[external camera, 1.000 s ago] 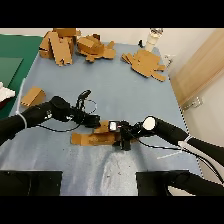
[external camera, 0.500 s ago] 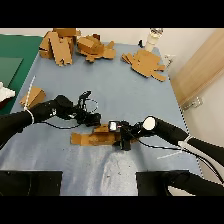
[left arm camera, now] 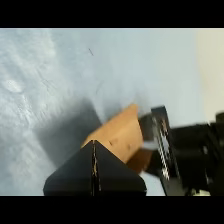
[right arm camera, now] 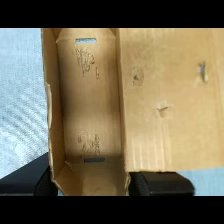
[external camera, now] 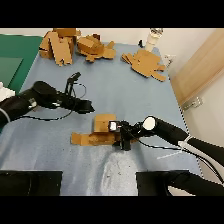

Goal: Fold the box.

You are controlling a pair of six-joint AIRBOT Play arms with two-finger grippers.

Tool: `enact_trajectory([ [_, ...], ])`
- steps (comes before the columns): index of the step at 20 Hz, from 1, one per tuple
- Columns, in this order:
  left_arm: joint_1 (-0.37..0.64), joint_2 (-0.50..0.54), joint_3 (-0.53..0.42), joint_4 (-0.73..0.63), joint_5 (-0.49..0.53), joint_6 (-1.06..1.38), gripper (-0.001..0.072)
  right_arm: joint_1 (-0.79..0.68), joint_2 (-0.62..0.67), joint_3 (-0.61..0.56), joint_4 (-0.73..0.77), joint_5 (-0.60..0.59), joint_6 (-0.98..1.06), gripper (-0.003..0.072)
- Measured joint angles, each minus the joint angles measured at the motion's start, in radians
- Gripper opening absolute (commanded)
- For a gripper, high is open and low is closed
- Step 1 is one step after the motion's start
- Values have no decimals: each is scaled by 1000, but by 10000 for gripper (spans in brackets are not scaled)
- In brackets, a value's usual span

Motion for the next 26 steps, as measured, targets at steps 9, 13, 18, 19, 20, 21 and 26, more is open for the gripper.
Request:
enact_trajectory([
  [9,-135,139,-58,209,-87,322,13,0,0,0,0,0,0,448],
  [13,-206,144,-76,283,117,521,13,0,0,0,0,1,0,447],
  [18,-10,43,-84,146,-36,842,16,0,0,0,0,1,0,447],
  [19,21,31,-87,137,-64,917,17,0,0,0,0,1,0,447],
  [20,39,23,-91,140,-87,976,17,0,0,0,0,1,0,447],
  [21,48,17,-96,152,-109,1026,18,0,0,0,0,1,0,447],
  [26,-2,5,-124,229,-164,1133,698,0,0,0,0,1,0,447],
])
